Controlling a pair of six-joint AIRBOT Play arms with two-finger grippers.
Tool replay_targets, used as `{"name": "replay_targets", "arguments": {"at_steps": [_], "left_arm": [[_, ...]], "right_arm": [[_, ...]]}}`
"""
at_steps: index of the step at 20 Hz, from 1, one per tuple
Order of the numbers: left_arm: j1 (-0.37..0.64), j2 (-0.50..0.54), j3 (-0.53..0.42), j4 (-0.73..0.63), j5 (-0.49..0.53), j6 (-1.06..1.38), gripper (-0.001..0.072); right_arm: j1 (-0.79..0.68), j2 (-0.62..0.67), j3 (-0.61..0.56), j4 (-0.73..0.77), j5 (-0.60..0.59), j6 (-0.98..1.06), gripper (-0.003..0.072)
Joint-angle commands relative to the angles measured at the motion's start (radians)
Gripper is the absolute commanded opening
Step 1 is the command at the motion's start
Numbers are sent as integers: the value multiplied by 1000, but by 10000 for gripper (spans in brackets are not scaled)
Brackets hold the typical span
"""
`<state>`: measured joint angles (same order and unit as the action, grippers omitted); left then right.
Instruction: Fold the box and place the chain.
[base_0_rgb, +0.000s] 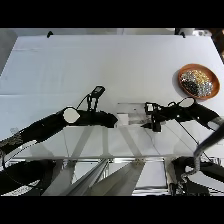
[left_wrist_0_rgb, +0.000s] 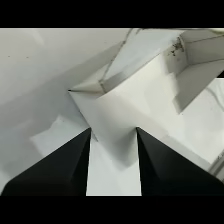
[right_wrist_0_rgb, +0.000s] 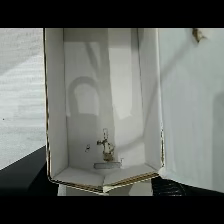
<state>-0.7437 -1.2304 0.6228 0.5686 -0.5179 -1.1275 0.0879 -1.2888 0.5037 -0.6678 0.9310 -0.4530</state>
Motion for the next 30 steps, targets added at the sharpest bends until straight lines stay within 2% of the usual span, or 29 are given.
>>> {"name": "replay_targets", "arguments": {"at_steps": [1, 7, 8, 9, 10, 12, 14, 22, 27, 30], "left_arm": [[-1, 6, 1, 0, 5, 32, 338], [-4, 5, 1, -12, 6, 32, 353], [-8, 2, 1, -14, 5, 31, 423], [-13, -1, 1, -15, 5, 23, 634], [-21, -2, 3, -14, 6, -2, 694], [-34, -3, 15, -1, 7, -29, 682], [-37, -4, 33, 29, 21, -67, 562], [-44, -94, 118, 133, -32, -186, 560], [-44, -102, 203, 430, -151, -491, 567], [-54, -113, 245, 534, -175, -583, 567]], "right_arm": [[-1, 1, 1, 0, 0, 0, 401], [-1, 1, 1, 0, 0, 0, 401], [-1, 1, 1, 0, 0, 0, 401], [-1, 1, 1, 0, 0, 0, 401], [-1, 1, 1, 0, 0, 0, 401], [-1, 1, 1, 0, 0, 0, 401], [-1, 1, 1, 0, 0, 0, 401], [-1, 1, 1, 0, 0, 0, 401], [-1, 1, 1, 0, 0, 0, 401], [-1, 1, 1, 0, 0, 0, 401]]}}
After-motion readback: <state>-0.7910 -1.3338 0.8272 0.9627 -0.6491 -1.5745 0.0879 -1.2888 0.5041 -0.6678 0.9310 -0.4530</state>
